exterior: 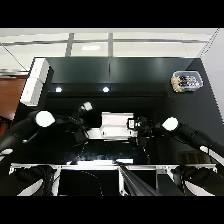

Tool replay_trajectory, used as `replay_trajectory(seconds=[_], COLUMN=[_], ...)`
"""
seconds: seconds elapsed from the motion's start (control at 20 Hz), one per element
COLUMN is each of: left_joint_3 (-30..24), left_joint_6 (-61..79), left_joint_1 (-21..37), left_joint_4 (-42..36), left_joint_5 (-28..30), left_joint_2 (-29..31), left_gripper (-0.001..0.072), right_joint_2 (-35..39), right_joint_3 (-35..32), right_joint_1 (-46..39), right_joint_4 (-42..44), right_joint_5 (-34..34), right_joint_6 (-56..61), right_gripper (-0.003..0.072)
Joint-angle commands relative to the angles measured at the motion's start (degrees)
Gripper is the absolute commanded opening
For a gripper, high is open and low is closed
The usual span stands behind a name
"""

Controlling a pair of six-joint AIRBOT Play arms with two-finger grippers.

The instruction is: Fold the box and place the chain.

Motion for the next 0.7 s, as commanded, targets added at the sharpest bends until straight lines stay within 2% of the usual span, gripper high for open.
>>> replay_trajectory(seconds=[0.0,0.15,0.25,0.45,0.65], left_joint_3=[-0.24,-2.71,-4.85,-9.53,-9.7], left_joint_6=[-25.57,-45.46,-48.5,-33.29,-24.52], left_joint_1=[9.05,17.22,22.53,31.28,27.87], left_joint_4=[13.9,12.48,4.85,-19.5,-28.02], left_joint_5=[-7.69,-7.43,-8.2,-11.32,-12.94], left_joint_2=[3.65,2.99,0.83,-7.06,-15.67], left_gripper=[0.0026,0.0028,0.0028,0.0028,0.0027], right_joint_2=[0.0,0.0,0.0,0.0,0.0], right_joint_3=[0.02,0.02,0.02,0.02,0.02], right_joint_1=[0.0,0.0,0.0,0.0,0.0], right_joint_4=[-0.04,-0.04,-0.04,-0.04,-0.04], right_joint_5=[0.09,0.09,0.11,0.11,0.09], right_joint_6=[-0.04,-0.04,-0.02,-0.04,-0.04], right_gripper=[0.0475,0.0474,0.0475,0.0474,0.0475])
